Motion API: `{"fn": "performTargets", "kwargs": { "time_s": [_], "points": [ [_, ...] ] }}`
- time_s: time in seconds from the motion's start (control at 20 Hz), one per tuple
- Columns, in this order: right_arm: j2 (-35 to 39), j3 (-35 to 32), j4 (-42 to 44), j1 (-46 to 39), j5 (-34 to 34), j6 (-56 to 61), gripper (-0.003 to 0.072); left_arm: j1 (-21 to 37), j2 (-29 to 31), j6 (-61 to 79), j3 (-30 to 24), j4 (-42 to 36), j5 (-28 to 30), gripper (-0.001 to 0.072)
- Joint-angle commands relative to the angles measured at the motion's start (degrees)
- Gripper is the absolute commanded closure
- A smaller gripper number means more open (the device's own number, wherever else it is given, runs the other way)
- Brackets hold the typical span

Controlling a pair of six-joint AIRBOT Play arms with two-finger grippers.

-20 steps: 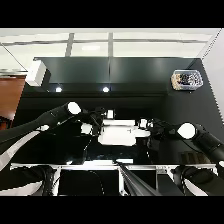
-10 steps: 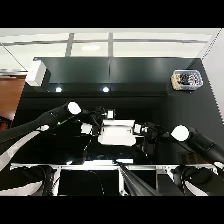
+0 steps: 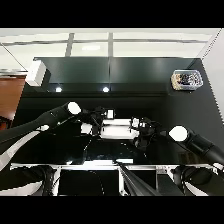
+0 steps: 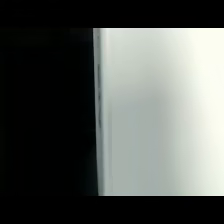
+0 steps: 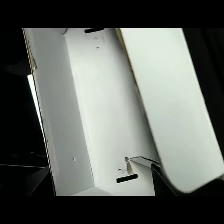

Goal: Fold the box and place the chain.

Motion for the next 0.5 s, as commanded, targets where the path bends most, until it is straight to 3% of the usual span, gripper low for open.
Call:
{"fn": "performTargets", "kwargs": {
  "time_s": [0.0,0.2,0.45],
  "points": [
    [-0.1,2.4,-6.1,-1.9,0.0,-1.2,-0.0026,0.0,0.0,0.1,0.0,-0.1,0.0,0.0684],
    [-0.1,4.7,-6.2,-7.4,3.7,-1.7,-0.0026,0.0,0.0,0.1,0.0,-0.4,-0.1,0.0684],
    [-0.1,5.0,-4.1,-7.6,4.2,-4.2,-0.0026,0.0,0.0,0.1,0.0,-0.4,0.0,0.0684]
  ]
}}
